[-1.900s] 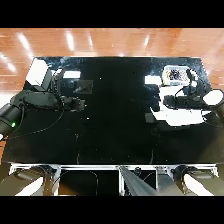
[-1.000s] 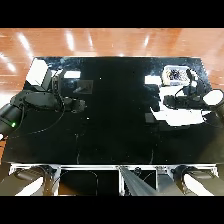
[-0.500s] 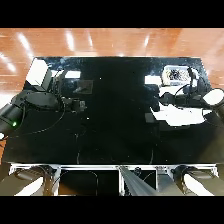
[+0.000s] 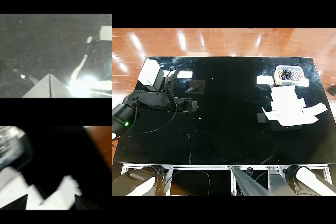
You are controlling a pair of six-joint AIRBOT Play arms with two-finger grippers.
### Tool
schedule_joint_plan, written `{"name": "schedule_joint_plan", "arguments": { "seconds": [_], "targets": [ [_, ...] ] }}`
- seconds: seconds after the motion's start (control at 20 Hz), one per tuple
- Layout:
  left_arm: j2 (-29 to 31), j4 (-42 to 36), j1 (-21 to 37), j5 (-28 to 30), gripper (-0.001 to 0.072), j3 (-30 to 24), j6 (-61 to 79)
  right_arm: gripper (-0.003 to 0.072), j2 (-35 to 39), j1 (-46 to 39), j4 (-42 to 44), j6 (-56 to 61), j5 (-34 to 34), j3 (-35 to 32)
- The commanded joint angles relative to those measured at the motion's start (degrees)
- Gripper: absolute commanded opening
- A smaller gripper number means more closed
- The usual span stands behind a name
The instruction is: Fold the box and place the chain.
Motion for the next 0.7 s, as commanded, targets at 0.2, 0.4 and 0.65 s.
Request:
{"name": "schedule_joint_plan", "arguments": {
  "seconds": [0.2, 0.4, 0.65],
  "targets": [
    [-0.02, 0.00, 0.07, -0.83, 0.0019, -0.02, 0.02, 0.0704, -29.57, -20.31, 18.78, -18.99, 35.54, 16.87],
    [-0.02, -1.70, 0.07, -0.83, 0.0019, -0.02, 0.00, 0.0704, -40.35, -15.87, 16.41, -18.18, 39.30, 29.83],
    [-0.02, -1.70, 0.07, -0.76, 0.0018, -0.02, 0.00, 0.0704, -46.36, -9.46, 13.84, -20.11, 43.23, 33.20]
  ]
}}
